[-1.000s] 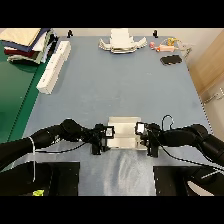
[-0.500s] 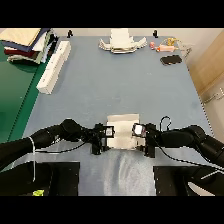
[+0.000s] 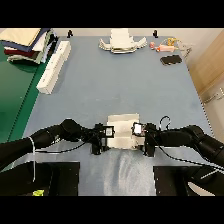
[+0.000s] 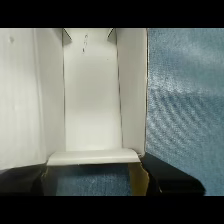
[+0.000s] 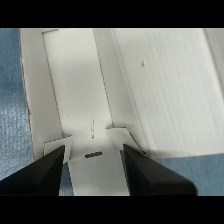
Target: Fold the box.
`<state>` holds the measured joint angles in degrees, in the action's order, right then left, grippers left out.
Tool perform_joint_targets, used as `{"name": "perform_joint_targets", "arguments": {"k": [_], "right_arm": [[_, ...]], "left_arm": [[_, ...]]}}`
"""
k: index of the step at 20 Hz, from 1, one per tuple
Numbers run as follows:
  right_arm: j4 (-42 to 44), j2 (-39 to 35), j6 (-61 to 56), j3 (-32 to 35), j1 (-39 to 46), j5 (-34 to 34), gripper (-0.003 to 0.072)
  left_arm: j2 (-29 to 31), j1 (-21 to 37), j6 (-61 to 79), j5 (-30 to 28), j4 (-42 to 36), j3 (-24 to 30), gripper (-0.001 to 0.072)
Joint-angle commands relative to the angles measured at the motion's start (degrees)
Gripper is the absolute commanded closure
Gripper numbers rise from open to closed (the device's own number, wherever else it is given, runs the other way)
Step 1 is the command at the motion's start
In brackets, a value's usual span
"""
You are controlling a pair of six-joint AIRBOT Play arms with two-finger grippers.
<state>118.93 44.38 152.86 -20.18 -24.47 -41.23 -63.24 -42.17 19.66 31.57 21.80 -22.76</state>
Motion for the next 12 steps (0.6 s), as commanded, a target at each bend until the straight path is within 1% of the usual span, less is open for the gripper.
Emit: {"name": "perform_joint_targets", "arguments": {"k": [1,2,3,4,5,6,7,8,10,11,12], "right_arm": [[0.0,0.0,-0.7,0.0,-0.1,-0.2,0.0086],[-0.5,-0.1,-2.0,0.0,-0.1,-0.6,0.0119],[-1.4,-0.5,-3.7,0.0,-0.1,-1.6,0.0190],[-3.6,-1.1,-7.0,0.0,-0.1,-3.0,0.0344],[-6.6,-1.9,-11.0,-0.4,-0.1,-4.8,0.0448],[-11.0,-2.7,-16.9,-1.1,-0.1,-7.4,0.0569],[-15.6,-3.5,-23.5,-2.1,-0.1,-10.4,0.0643],[-20.8,-4.3,-30.9,-3.2,-0.1,-13.4,0.0683],[-31.4,-6.1,-44.1,-5.6,0.0,-18.8,0.0683],[-38.1,-7.0,-53.7,-6.7,0.0,-20.3,0.0683],[-46.1,-7.9,-66.8,-7.6,0.2,-22.1,0.0683]], "left_arm": [[0.0,0.0,0.0,0.0,0.1,0.0,0.0196],[0.0,0.0,0.0,0.0,0.0,0.0,0.0197],[0.0,0.0,0.0,0.0,0.0,0.0,0.0197],[0.0,0.0,0.0,0.0,0.0,0.0,0.0196],[0.0,0.0,0.0,0.0,0.0,0.0,0.0197],[0.0,0.0,0.0,0.0,0.0,0.0,0.0196],[0.0,0.0,0.0,0.0,0.0,0.0,0.0197],[0.0,0.0,0.0,0.0,0.0,0.0,0.0197],[0.0,0.0,0.0,0.0,0.0,0.0,0.0197],[0.0,0.0,0.0,0.0,0.0,0.0,0.0196],[0.0,0.0,0.0,0.0,0.0,0.0,0.0197]]}}
